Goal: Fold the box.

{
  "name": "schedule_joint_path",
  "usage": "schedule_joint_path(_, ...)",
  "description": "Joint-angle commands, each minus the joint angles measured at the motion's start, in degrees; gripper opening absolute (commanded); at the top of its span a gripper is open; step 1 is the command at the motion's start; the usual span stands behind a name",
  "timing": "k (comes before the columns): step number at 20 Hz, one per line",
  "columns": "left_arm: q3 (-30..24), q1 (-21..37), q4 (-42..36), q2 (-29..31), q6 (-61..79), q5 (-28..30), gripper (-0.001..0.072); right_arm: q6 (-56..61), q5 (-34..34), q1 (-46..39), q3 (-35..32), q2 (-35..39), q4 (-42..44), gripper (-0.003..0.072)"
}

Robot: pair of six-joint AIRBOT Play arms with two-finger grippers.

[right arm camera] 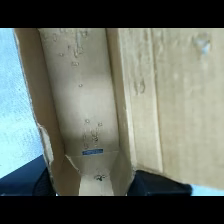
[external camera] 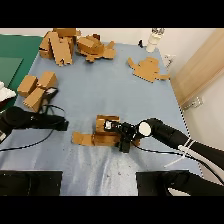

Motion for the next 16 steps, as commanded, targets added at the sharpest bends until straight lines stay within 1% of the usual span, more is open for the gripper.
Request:
schedule_joint_path(1,-3.0,4.9,0.8,1.4,-16.5,-10.8,0.0014,0.3,0.3,0.0,0.0,0.0,2.3,0.0442)
schedule_joint_path(2,-4.2,4.8,-4.7,0.5,-14.3,-10.5,0.0014,0.3,0.3,0.0,0.0,0.0,2.3,0.0442)
schedule_joint_path(3,-5.0,4.5,-8.0,-0.3,-12.9,-9.7,0.0014,0.3,0.3,0.0,0.0,0.0,2.3,0.0442)
schedule_joint_path(4,-5.6,3.8,-9.4,-1.0,-12.4,-8.9,0.0014,0.3,0.4,0.0,0.0,0.0,2.3,0.0442)
schedule_joint_path(7,-5.9,1.0,-9.5,-2.8,-12.4,-5.9,0.0014,0.3,0.6,0.0,0.0,0.0,2.3,0.0442)
schedule_joint_path(9,-5.9,-0.9,-11.0,-3.4,-12.4,-3.1,0.0014,0.3,0.6,0.0,0.0,0.0,2.3,0.0442)
schedule_joint_path(11,-6.0,-2.4,-12.0,-4.5,-12.4,-1.7,0.0014,0.3,0.6,0.0,0.0,0.0,2.3,0.0442)
schedule_joint_path(16,-6.1,-6.8,-15.9,-9.3,-11.1,2.4,0.0014,0.3,0.7,0.0,0.0,0.0,2.3,0.0442)
